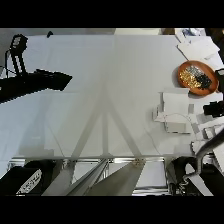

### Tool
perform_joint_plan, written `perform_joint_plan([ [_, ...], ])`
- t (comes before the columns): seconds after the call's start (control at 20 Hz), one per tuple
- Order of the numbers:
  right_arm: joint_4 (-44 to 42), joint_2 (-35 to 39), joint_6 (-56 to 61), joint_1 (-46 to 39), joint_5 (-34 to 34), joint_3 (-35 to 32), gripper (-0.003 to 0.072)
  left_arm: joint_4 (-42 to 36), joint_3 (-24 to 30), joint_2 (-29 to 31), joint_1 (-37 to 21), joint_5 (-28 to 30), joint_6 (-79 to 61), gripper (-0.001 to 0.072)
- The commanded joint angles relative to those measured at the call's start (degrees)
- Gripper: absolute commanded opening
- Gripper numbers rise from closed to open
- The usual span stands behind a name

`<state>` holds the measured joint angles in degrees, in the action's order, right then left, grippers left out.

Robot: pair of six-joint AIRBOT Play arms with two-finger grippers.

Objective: Fold the box and place the chain.

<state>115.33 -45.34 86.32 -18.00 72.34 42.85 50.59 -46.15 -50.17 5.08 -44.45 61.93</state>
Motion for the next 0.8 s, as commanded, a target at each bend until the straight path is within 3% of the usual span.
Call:
perform_joint_plan([
  [0.0, -1.88, -5.46, -4.39, -5.44, -0.55, 0.0, 0.0402, 0.0, -0.04, -0.02, 0.02, 0.0, 0.0, 0.0692],
  [0.35, -0.37, -19.69, -7.06, -6.05, -1.22, 0.0, 0.0404, 0.0, -0.04, -0.02, 0.02, 0.0, 0.0, 0.0692],
  [0.6, 0.17, -24.94, -7.15, -6.05, -3.56, 0.0, 0.0386, 0.0, -0.04, -0.02, 0.02, 0.0, 0.0, 0.0692],
  [0.75, -0.22, -25.07, -7.17, -6.05, -5.2, 0.0, 0.0178, 0.0, -0.04, -0.02, 0.02, 0.0, 0.0, 0.0692],
])
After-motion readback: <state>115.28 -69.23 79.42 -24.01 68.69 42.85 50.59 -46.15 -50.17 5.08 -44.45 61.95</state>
